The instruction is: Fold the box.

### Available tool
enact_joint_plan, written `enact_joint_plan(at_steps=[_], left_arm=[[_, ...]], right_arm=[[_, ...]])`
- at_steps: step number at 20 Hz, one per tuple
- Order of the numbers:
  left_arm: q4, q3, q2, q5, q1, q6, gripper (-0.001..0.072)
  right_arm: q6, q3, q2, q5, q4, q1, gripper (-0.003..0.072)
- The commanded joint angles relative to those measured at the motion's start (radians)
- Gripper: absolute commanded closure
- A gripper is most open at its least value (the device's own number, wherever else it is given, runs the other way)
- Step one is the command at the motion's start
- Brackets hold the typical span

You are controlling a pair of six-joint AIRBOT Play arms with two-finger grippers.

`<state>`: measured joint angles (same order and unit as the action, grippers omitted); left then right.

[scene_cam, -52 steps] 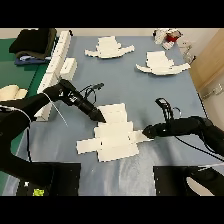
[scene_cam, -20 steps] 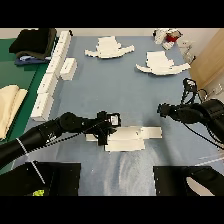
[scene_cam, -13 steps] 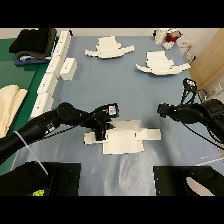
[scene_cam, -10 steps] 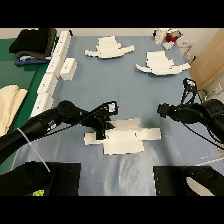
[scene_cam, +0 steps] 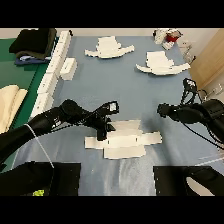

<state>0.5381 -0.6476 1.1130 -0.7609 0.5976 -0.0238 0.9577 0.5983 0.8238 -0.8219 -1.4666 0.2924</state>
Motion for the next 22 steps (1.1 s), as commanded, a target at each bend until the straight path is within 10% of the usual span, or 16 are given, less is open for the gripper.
enact_joint_plan(at_steps=[1, 13, 16, 22], left_arm=[[-0.007, 0.0, 0.015, -0.045, -0.001, 0.008, 0.0695], [-0.005, 0.002, 0.024, -0.07, 0.0, 0.008, 0.0694], [-0.005, 0.002, 0.024, -0.08, 0.0, 0.008, 0.0694], [-0.005, 0.002, 0.024, -0.077, 0.0, 0.008, 0.0694]], right_arm=[[0.0, 0.001, 0.0, -0.001, -0.011, 0.0, 0.027], [0.005, 0.001, 0.0, -0.033, -0.077, 0.0, 0.0283], [0.108, 0.001, 0.0, -0.096, -0.172, 0.0, 0.0684], [0.282, 0.0, -0.033, -0.359, -0.354, 0.12, 0.0686]])
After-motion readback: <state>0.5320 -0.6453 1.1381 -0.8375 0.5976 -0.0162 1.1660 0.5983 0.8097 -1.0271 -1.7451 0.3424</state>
